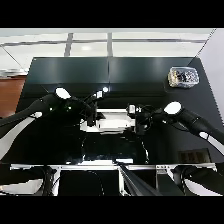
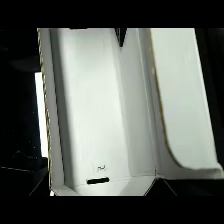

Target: Fold the box and place the chain.

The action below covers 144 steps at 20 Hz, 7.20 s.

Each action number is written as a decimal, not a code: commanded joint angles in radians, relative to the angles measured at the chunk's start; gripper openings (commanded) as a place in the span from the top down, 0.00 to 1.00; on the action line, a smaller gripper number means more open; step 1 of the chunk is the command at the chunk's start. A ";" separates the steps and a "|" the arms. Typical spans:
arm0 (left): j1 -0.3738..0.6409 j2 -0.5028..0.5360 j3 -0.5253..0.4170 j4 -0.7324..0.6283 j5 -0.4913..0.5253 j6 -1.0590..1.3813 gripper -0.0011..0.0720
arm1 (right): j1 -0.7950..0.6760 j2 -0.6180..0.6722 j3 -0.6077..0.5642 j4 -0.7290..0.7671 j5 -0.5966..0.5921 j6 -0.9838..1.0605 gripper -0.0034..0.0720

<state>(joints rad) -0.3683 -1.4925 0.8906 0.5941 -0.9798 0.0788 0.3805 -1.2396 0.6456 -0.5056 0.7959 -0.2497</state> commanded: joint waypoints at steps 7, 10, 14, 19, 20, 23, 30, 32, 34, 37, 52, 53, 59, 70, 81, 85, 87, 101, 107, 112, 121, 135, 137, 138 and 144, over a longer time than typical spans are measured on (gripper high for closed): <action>0.000 0.000 0.000 -0.004 0.011 -0.003 0.95 | 0.003 -0.101 -0.001 0.024 -0.039 -0.099 0.01; 0.000 0.000 0.000 -0.004 0.011 -0.003 0.95 | 0.005 -0.107 -0.001 0.019 -0.040 -0.098 0.01; 0.000 0.000 0.000 -0.004 0.011 -0.003 0.95 | 0.005 -0.107 -0.001 0.019 -0.041 -0.097 0.01; 0.001 0.000 0.000 -0.004 0.011 -0.003 0.95 | 0.015 -0.108 -0.001 0.005 -0.058 -0.080 0.01; 0.000 0.000 0.000 -0.004 0.011 -0.003 0.95 | 0.023 -0.109 -0.001 -0.010 -0.061 -0.073 0.01; 0.000 0.000 0.000 -0.004 0.011 -0.003 0.95 | 0.037 -0.111 0.000 -0.030 -0.085 -0.048 0.01; 0.001 0.000 0.000 -0.004 0.011 -0.003 0.95 | 0.041 -0.113 0.000 -0.030 -0.107 -0.030 0.01; 0.000 0.000 0.000 -0.004 0.011 -0.003 0.95 | 0.041 -0.113 0.000 -0.030 -0.111 -0.027 0.01; 0.000 0.000 0.000 -0.004 0.011 -0.003 0.95 | 0.042 -0.113 0.000 -0.030 -0.112 -0.026 0.01; 0.000 0.000 0.000 -0.004 0.011 -0.003 0.95 | 0.042 -0.113 0.000 -0.039 -0.102 -0.027 0.01; 0.000 0.000 0.000 -0.005 0.008 -0.004 0.95 | 0.062 -0.115 0.000 -0.070 -0.123 -0.008 0.02; 0.001 0.001 0.000 -0.010 -0.006 -0.004 0.95 | 0.062 -0.115 0.000 -0.070 -0.123 -0.008 0.02; 0.001 0.016 0.017 0.026 -0.107 -0.069 0.40 | 0.062 -0.115 0.000 -0.068 -0.125 -0.008 0.32; 0.154 0.266 0.086 0.620 -0.516 -0.826 0.95 | 0.062 -0.115 0.000 -0.068 -0.127 -0.005 0.33; 0.014 0.320 -0.345 -0.214 -0.130 -0.770 0.95 | 0.062 -0.115 0.000 -0.068 -0.127 -0.005 0.69; -0.023 0.320 -0.336 -0.537 0.182 -0.579 0.95 | 0.062 -0.115 0.000 -0.069 -0.127 -0.005 0.69; -0.013 0.320 -0.306 -0.517 0.321 -0.575 0.95 | 0.062 -0.115 0.000 -0.069 -0.127 -0.005 0.69; -0.002 0.090 -0.155 -0.081 0.243 -0.735 0.95 | 0.062 -0.115 0.000 -0.069 -0.127 -0.005 0.69; 0.161 0.318 -0.120 -0.003 0.127 -0.742 0.95 | 0.062 -0.115 0.000 -0.069 -0.127 -0.005 0.69; 0.251 0.558 -0.219 0.054 0.056 -0.707 0.95 | 0.062 -0.115 0.000 -0.069 -0.127 -0.005 0.69; 0.117 0.479 -0.339 0.071 0.142 0.222 0.01 | 0.062 -0.115 0.000 -0.069 -0.127 -0.005 0.69; -0.004 0.374 -0.335 0.083 0.201 0.109 0.02 | 0.062 -0.115 0.000 -0.070 -0.127 -0.005 0.69; -0.012 0.348 -0.335 0.087 0.216 0.101 0.02 | 0.062 -0.115 0.000 -0.070 -0.127 -0.005 0.69; -0.011 0.343 -0.335 0.103 0.225 0.086 0.02 | 0.062 -0.115 0.000 -0.071 -0.127 -0.005 0.69; -0.031 0.339 -0.335 0.179 0.241 0.023 0.61 | 0.062 -0.115 0.000 -0.071 -0.127 -0.005 0.69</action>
<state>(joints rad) -0.3836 -1.1488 0.5564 0.7502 -0.7422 0.1230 0.4431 -1.3544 0.6464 -0.5758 0.6685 -0.2546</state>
